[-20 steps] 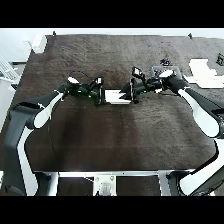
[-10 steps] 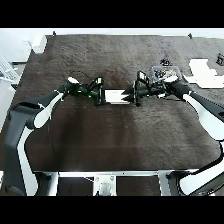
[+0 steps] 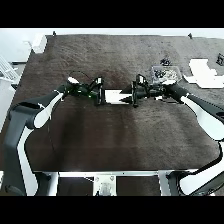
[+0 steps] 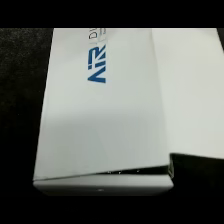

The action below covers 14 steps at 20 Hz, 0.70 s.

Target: Fold the box and place the chain.

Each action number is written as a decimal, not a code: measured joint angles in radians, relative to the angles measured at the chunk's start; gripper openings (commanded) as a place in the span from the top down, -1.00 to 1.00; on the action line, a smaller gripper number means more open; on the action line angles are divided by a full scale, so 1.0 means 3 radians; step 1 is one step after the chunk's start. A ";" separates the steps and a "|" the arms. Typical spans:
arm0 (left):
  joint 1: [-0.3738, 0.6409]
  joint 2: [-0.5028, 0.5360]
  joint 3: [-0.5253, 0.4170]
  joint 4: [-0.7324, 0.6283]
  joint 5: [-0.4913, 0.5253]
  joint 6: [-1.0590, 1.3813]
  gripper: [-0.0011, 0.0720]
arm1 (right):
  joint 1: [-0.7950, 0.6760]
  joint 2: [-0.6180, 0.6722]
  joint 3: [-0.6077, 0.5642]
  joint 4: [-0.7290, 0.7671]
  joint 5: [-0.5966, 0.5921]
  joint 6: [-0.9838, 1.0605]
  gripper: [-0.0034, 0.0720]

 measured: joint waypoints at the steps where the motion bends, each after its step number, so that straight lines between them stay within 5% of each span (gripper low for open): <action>1: 0.0000 0.0000 0.0000 0.0000 0.0000 0.0000 -0.32 | 0.0014 -0.0011 -0.0001 0.0003 -0.0036 -0.0005 -0.29; 14: 0.0001 0.0000 0.0000 -0.0003 0.0003 -0.0005 -0.32 | 0.0083 -0.0038 0.0140 0.0023 -0.0313 -0.0181 -0.20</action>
